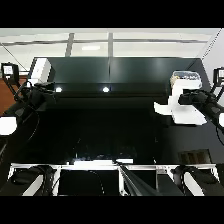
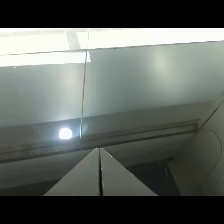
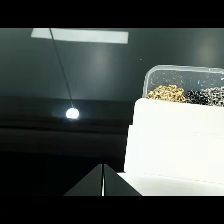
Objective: Fold the box and place the chain.
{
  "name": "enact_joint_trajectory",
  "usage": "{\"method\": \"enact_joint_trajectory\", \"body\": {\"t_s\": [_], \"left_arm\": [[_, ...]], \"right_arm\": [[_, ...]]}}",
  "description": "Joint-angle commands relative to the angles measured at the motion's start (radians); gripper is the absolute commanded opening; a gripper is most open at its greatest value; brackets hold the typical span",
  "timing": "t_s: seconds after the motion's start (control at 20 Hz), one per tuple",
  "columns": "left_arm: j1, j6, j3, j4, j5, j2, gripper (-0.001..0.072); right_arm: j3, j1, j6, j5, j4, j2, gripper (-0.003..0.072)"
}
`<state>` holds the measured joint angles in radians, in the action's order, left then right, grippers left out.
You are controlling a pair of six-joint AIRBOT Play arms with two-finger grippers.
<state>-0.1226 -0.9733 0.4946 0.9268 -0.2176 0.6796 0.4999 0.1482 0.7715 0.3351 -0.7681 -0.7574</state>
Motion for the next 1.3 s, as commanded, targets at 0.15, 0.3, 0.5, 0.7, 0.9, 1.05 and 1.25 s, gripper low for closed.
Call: {"method": "enact_joint_trajectory", "body": {"t_s": [0.15,0.3,0.5,0.7,0.9,1.05,1.25], "left_arm": [[0.0,0.0,0.0,0.0,0.0,-0.001,0.0027],[0.0,0.0,0.0,0.0,0.0,-0.001,0.0028],[0.0,0.001,0.0,0.0,0.0,-0.001,0.0027],[0.0,0.0,0.0,0.0,0.0,-0.001,0.0027],[0.0,0.001,0.0,0.0,0.005,0.0,0.0027],[0.0,0.0,0.0,0.0,0.069,0.0,0.0027],[0.0,0.0,0.0,0.0,0.09,0.0,0.0029]], "right_arm": [[0.0,0.0,0.0,0.0,0.0,0.001,0.0015],[0.0,0.0,0.0,0.0,0.0,0.001,0.0015],[0.0,-0.001,0.002,0.0,0.002,0.001,0.0015],[0.0,-0.001,0.002,0.037,0.112,0.001,0.0015],[0.0,-0.001,0.002,0.191,0.167,0.001,0.0016],[0.0,-0.001,0.002,0.229,0.166,0.001,0.0016],[0.0,-0.001,0.009,0.298,0.166,0.001,0.0695]]}}
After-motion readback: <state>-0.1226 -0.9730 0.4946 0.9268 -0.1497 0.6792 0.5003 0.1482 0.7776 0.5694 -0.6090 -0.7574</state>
